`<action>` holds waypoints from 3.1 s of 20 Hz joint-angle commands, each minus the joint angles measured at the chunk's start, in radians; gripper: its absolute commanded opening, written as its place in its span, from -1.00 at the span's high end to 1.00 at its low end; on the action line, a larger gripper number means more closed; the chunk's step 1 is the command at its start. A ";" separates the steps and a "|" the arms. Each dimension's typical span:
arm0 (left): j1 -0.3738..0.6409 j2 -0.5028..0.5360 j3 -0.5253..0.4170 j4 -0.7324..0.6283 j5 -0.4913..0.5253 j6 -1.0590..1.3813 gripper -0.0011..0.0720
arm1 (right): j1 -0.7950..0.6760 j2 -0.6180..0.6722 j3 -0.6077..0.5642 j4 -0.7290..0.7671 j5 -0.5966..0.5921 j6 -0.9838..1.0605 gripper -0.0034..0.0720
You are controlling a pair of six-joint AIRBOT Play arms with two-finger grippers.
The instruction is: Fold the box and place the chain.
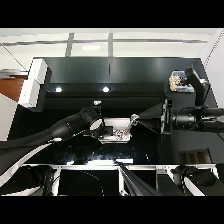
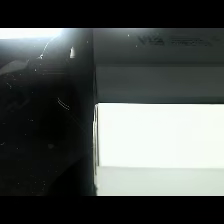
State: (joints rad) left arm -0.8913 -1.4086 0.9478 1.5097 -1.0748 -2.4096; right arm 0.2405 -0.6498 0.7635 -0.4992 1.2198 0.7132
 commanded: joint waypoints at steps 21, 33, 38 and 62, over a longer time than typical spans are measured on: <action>0.001 0.000 0.000 0.002 0.002 0.000 0.88 | 0.225 -0.219 -0.150 -0.136 -0.238 0.090 0.79; 0.000 0.000 0.000 0.000 0.035 0.001 0.88 | -0.037 -0.271 -0.018 -0.165 0.059 0.091 -0.29; 0.001 0.002 0.037 0.002 -0.039 0.013 -0.19 | -0.207 -0.271 -0.018 -0.286 0.149 0.091 -0.30; 0.554 0.550 -0.429 -0.637 0.174 2.319 -0.96 | -0.280 -0.271 -0.018 -0.344 0.009 0.091 -0.93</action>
State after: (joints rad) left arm -0.3580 -0.8463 0.6003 0.9836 -1.0382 -0.5182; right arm -0.0391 -0.9203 0.7448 -0.8425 1.2491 0.8036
